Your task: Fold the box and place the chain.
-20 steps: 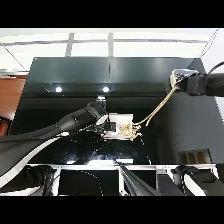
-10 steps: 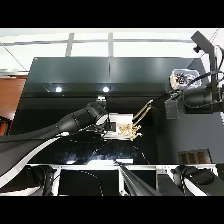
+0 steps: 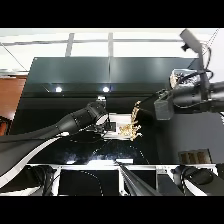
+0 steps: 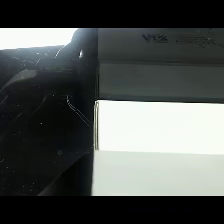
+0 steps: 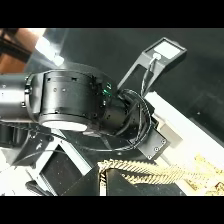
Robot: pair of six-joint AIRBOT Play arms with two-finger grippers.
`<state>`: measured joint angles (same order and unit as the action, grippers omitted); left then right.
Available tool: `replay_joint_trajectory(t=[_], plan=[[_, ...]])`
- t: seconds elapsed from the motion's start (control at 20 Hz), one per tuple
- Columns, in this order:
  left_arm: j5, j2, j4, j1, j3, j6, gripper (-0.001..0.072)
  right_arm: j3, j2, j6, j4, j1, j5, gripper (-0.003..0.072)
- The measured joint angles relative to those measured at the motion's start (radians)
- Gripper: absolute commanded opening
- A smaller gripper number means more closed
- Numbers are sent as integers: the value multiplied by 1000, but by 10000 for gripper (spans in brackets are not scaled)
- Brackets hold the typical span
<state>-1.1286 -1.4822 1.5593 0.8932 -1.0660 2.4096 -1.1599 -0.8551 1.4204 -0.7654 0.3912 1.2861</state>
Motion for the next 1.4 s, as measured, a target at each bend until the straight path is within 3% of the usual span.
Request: replay_joint_trajectory(t=[0.25,0.55,0.6,0.65,0.7,0.85,1.05,1.2,1.4], plan=[[1,0,0,0,0,0,31,64,-63,-31,-20,14,-22,9],[1,0,0,0,0,0,31,230,-140,-64,-48,18,-154,12],[1,0,0,0,0,0,32,248,-154,-71,-51,18,-172,89],[1,0,0,0,0,0,31,263,-167,-77,-52,18,-185,346],[1,0,0,0,0,0,31,272,-175,-81,-53,13,-189,459],[1,0,1,0,0,0,31,281,-168,-136,-56,-51,-145,458],[2,0,2,0,0,0,31,330,-96,-320,-89,-256,-102,456],[2,0,3,0,0,0,31,453,-65,-484,-97,-379,-203,456],[1,0,3,0,0,0,31,608,-51,-627,-99,-386,-372,458]])
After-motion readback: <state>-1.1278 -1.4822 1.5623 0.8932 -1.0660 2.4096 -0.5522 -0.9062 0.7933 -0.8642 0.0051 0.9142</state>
